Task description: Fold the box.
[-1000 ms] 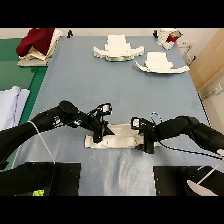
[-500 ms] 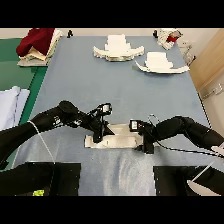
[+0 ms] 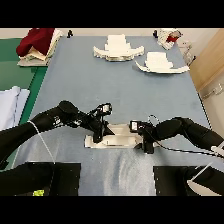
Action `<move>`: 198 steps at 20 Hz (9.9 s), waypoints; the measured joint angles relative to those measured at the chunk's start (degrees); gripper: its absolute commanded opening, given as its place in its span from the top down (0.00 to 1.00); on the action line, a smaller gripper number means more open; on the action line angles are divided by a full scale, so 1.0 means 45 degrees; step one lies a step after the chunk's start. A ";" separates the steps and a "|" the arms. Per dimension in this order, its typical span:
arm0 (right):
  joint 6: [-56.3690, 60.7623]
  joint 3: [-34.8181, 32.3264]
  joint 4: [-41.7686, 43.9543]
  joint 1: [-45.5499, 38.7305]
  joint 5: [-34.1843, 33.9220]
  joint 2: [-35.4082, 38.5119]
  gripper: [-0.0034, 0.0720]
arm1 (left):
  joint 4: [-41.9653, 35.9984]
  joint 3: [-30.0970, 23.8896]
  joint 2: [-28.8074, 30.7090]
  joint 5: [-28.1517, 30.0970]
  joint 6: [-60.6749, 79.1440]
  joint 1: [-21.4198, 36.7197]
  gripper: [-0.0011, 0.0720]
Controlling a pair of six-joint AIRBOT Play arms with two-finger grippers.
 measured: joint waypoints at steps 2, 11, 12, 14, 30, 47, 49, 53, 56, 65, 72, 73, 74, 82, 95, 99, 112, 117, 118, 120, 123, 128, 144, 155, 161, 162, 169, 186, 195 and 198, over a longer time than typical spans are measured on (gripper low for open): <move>-0.0097 -0.0029 0.0010 0.0005 0.0000 -0.0005 0.36 | 0.0000 0.0000 -0.0005 0.0000 0.0000 0.0000 0.97; -0.0223 -0.0044 -0.0005 0.0000 -0.0068 -0.0005 0.36 | 0.0000 0.0000 0.0000 0.0000 0.0000 0.0000 0.97; -0.0228 -0.0044 -0.0005 0.0000 -0.0073 -0.0010 0.36 | 0.0000 0.0000 -0.0005 0.0000 0.0000 0.0000 0.97; -0.0238 -0.0044 -0.0015 0.0000 -0.0078 -0.0010 0.36 | 0.0000 0.0000 0.0000 0.0005 0.0000 0.0000 0.97; -0.0243 -0.0039 -0.0058 0.0000 -0.0107 -0.0015 0.36 | -0.0044 0.0000 0.0000 0.0000 -0.0005 0.0000 0.97; -0.0253 -0.0039 -0.0058 0.0000 -0.0126 -0.0015 0.36 | 0.2215 0.0146 0.1666 -0.1059 -0.4799 0.1224 0.84; -0.0248 -0.0039 -0.0058 0.0000 -0.0121 -0.0015 0.36 | 0.3308 0.0146 0.2433 -0.2181 -0.6781 0.1632 0.97; -0.0248 -0.0039 -0.0058 0.0000 -0.0121 -0.0015 0.36 | 0.3793 0.0078 0.3303 -0.4027 -1.0448 0.1258 0.97; -0.0243 -0.0039 -0.0058 0.0000 -0.0117 -0.0015 0.36 | 0.3118 0.0087 0.3332 -0.3419 -1.2643 -0.0335 0.97; -0.0238 -0.0044 -0.0058 0.0000 -0.0117 -0.0015 0.36 | 0.0801 0.2040 0.0792 -0.0981 -1.4309 -0.0529 0.97; -0.0238 -0.0044 -0.0058 0.0000 -0.0112 -0.0015 0.36 | 0.0287 0.2356 -0.1783 -0.0792 -1.4450 0.0359 0.97; -0.0243 -0.0044 -0.0058 0.0000 -0.0107 -0.0015 0.36 | 0.0243 0.2365 -0.2074 -0.0777 -1.4450 0.0389 0.97; -0.0243 -0.0044 -0.0058 0.0000 -0.0107 -0.0015 0.36 | 0.0141 0.2370 -0.2302 -0.0782 -1.4450 0.0423 0.97; -0.0238 -0.0044 -0.0058 0.0000 -0.0107 -0.0015 0.36 | -0.0262 0.2380 -0.3070 -0.0767 -1.4358 0.0461 0.97; -0.0238 -0.0044 -0.0058 0.0000 -0.0107 -0.0015 0.36 | 0.1783 0.2841 0.0073 -0.0913 -1.2026 0.0539 0.97; -0.0238 -0.0044 -0.0058 0.0000 -0.0107 -0.0015 0.36 | 0.3803 0.2239 0.2545 -0.1015 -1.1016 0.0423 0.97; -0.0238 -0.0044 -0.0063 0.0000 -0.0102 -0.0015 0.36 | 0.3789 -0.2827 0.5207 0.0641 -0.3337 0.0423 0.09; -0.0238 -0.0044 -0.0063 0.0000 -0.0107 -0.0015 0.36 | 0.3274 -0.3128 0.4551 0.1802 -0.2098 -0.0471 0.09; -0.0243 -0.0044 -0.0063 0.0000 -0.0107 -0.0015 0.36 | 0.3201 -0.3143 0.4396 0.2093 -0.1987 -0.0661 0.09; -0.0238 -0.0044 -0.0063 0.0000 -0.0107 -0.0015 0.36 | 0.3060 -0.3157 0.4129 0.2662 -0.1797 -0.0962 0.35; -0.0243 -0.0044 -0.0058 0.0000 -0.0107 -0.0015 0.36 | 0.2885 -0.3157 0.3934 0.3181 -0.1593 -0.1239 0.44; -0.0238 -0.0044 -0.0063 0.0000 -0.0102 -0.0015 0.36 | 0.2574 -0.3143 0.3842 0.3701 -0.1190 -0.1608 0.79; -0.0243 -0.0044 -0.0058 0.0000 -0.0102 -0.0015 0.36 | 0.1020 -0.2618 0.2613 0.4022 -0.0758 -0.2157 0.85; -0.0243 -0.0044 -0.0058 0.0000 -0.0107 -0.0015 0.36 | 0.0738 -0.2565 0.2448 0.3808 -0.0631 -0.2157 0.39; -0.0243 -0.0044 -0.0063 0.0000 -0.0107 -0.0015 0.36 | 0.1141 -0.2535 0.2506 0.3759 -0.1423 -0.2157 0.97; -0.0243 -0.0044 -0.0063 0.0000 -0.0107 -0.0015 0.36 | 0.1467 -0.2511 0.2589 0.3750 -0.1889 -0.2157 0.97; -0.0243 -0.0044 -0.0063 0.0000 -0.0107 -0.0015 0.36 | 0.5790 -0.2142 0.4945 0.2992 -0.8529 -0.2127 0.97; -0.0243 -0.0044 -0.0063 0.0000 -0.0107 -0.0015 0.36 | 0.7970 -0.3585 0.6649 -0.0151 -2.2377 0.1734 0.97; -0.0243 -0.0044 -0.0063 0.0000 -0.0107 -0.0015 0.36 | 0.5289 -0.3463 0.4920 0.2939 -2.1925 -0.1545 0.97; -0.0243 -0.0044 -0.0063 0.0000 -0.0107 -0.0015 0.36 | 0.5095 -0.3123 0.5119 0.2885 -2.1901 -0.1778 0.97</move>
